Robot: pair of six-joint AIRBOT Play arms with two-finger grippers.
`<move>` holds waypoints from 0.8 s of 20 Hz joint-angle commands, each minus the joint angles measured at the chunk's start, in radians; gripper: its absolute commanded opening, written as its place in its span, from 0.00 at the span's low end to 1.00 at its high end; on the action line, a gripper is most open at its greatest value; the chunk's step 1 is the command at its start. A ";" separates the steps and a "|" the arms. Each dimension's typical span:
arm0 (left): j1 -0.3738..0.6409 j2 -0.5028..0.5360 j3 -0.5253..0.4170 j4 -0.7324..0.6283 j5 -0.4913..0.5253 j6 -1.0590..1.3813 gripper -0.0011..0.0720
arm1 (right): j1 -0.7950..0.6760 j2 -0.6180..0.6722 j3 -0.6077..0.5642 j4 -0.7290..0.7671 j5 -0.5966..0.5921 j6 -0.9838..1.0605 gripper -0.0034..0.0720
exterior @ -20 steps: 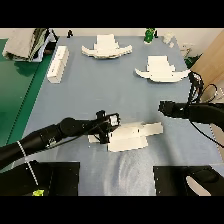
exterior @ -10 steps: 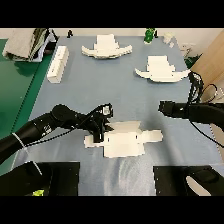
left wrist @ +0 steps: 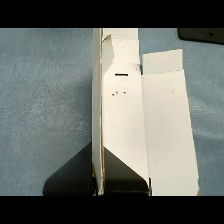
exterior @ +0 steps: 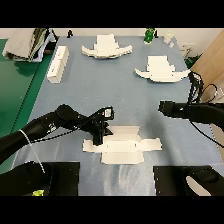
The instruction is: Fold the box.
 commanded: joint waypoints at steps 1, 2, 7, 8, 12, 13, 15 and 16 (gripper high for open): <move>-0.001 -0.006 0.001 0.000 -0.017 -0.017 0.04 | 0.001 0.000 0.000 -0.001 0.001 0.000 0.05; -0.001 -0.006 0.001 0.000 -0.024 -0.027 0.04 | 0.001 0.000 0.000 -0.001 0.001 0.000 0.05; -0.001 -0.006 0.001 0.000 -0.065 -0.064 0.04 | 0.001 0.000 0.000 0.000 0.001 0.000 0.05; -0.001 -0.006 0.000 0.002 -0.065 -0.079 0.04 | 0.001 0.000 0.000 0.000 0.000 0.000 0.05; -0.001 -0.006 0.001 0.001 -0.064 -0.079 0.04 | 0.002 0.000 0.000 0.021 -0.038 -0.010 0.05; -0.001 -0.006 0.001 0.000 -0.064 -0.079 0.04 | 0.007 0.002 0.000 0.059 -0.075 -0.056 0.05; -0.001 -0.006 0.001 -0.001 -0.063 -0.078 0.04 | 0.047 0.011 0.000 0.124 -0.185 -0.116 0.05; -0.001 -0.006 0.001 -0.002 -0.064 -0.078 0.04 | 0.089 0.022 0.000 0.126 -0.253 -0.117 0.05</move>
